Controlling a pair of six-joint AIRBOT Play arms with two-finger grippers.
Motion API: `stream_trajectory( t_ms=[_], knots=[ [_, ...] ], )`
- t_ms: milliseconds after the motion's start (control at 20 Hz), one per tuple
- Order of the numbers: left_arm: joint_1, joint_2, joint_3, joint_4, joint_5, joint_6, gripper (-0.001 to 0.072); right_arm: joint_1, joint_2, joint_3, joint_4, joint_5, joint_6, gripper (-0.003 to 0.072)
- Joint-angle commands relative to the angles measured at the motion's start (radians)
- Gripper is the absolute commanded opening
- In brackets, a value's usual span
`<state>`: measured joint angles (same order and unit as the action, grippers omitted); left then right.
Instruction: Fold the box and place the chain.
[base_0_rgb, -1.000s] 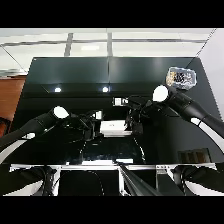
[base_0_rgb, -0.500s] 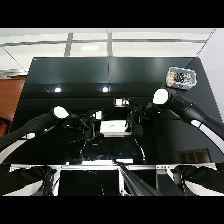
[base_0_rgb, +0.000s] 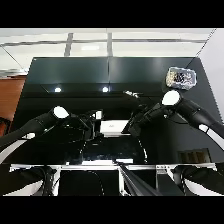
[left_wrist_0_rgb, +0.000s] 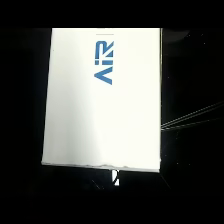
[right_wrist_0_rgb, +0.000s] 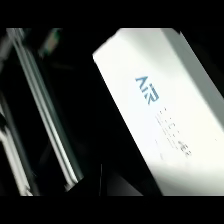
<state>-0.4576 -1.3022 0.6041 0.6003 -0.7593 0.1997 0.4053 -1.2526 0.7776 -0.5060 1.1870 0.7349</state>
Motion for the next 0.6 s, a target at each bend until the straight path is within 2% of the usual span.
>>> stream_trajectory(
  t_ms=[0,100,250,550],
  knots=[
    [0.0,0.0,0.0,0.001,0.0,0.001,0.0397,-0.012,0.0,-0.13,0.31,-0.122,0.036,0.0017],
    [0.0,0.0,0.0,0.001,0.0,0.001,0.0398,-0.012,0.0,-0.171,0.36,-0.202,0.044,0.0017],
    [0.0,0.0,0.0,0.001,0.0,0.001,0.0397,-0.013,-0.007,-0.18,0.313,-0.284,0.088,0.0017],
    [0.0,0.0,0.0,0.001,0.0,0.001,0.0397,-0.013,-0.064,-0.181,0.183,-0.303,0.177,0.0017]
  ],
)
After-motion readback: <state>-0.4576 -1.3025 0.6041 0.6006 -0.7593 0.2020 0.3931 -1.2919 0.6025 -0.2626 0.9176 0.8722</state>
